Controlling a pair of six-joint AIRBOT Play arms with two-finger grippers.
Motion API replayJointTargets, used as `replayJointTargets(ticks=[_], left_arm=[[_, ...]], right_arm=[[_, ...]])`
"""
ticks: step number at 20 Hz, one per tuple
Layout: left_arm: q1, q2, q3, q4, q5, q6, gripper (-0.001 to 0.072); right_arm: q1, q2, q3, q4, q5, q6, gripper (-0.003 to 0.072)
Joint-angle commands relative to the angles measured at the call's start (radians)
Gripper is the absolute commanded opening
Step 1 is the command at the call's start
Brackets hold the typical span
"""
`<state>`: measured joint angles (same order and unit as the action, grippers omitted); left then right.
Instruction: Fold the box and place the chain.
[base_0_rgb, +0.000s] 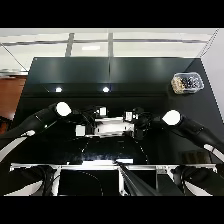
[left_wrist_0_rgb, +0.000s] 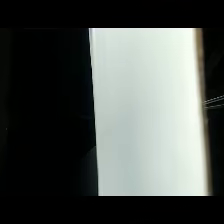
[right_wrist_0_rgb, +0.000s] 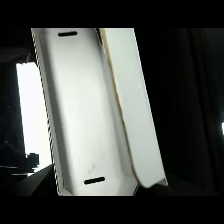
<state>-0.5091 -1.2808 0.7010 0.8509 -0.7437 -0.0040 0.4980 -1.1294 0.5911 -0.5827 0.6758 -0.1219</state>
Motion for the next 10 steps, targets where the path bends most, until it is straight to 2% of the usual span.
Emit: replayJointTargets(ticks=[1, 10], left_arm=[[0.000, 0.000, 0.001, 0.000, 0.000, 0.000, 0.0032], [0.001, 0.000, 0.001, 0.001, 0.000, 0.000, 0.0032]], right_arm=[[-0.043, -0.058, 0.003, 0.089, 0.092, -0.126, 0.0702], [-0.053, -0.174, 0.003, 0.104, 0.107, -0.142, 0.0701]])
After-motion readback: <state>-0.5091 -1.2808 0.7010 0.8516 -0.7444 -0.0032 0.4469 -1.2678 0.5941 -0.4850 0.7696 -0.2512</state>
